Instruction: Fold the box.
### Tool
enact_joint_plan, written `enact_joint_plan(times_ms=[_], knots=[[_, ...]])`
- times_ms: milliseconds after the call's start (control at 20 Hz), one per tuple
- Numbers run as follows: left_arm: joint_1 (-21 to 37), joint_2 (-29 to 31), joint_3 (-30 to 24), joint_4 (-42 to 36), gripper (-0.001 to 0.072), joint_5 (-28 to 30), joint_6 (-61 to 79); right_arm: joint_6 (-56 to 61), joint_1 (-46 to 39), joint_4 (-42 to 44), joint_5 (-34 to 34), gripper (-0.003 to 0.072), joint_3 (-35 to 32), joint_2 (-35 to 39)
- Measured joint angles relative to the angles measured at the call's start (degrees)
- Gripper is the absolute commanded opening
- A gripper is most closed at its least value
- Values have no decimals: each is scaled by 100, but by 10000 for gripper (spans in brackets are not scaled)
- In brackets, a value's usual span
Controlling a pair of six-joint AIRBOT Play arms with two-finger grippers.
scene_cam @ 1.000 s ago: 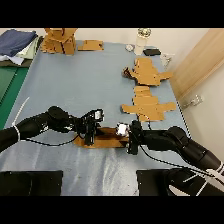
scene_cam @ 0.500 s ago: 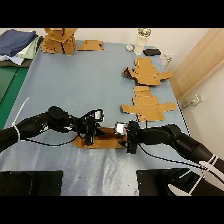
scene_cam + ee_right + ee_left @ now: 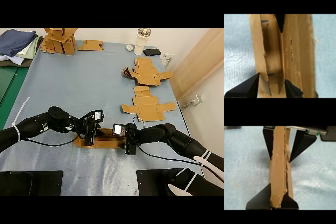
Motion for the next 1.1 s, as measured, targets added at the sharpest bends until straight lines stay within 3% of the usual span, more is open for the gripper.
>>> enact_joint_plan(times_ms=[150, 200, 250, 500, 1100], knots=[[2, 0, 0, -9, 15, 24, 0, -221, -234, 240, -168, 458, 90, -118], [2, 0, 0, -9, 15, 33, 0, -358, -334, 365, -273, 509, 129, -151], [2, 0, 0, -11, 15, 35, 0, -496, -442, 498, -402, 713, 170, -184], [7, 0, 0, -11, 15, 26, -2, -787, -704, 828, -750, 712, 282, -315], [7, 0, 0, -7, 15, 15, 0, -807, -772, 870, -852, 709, 306, -334]])
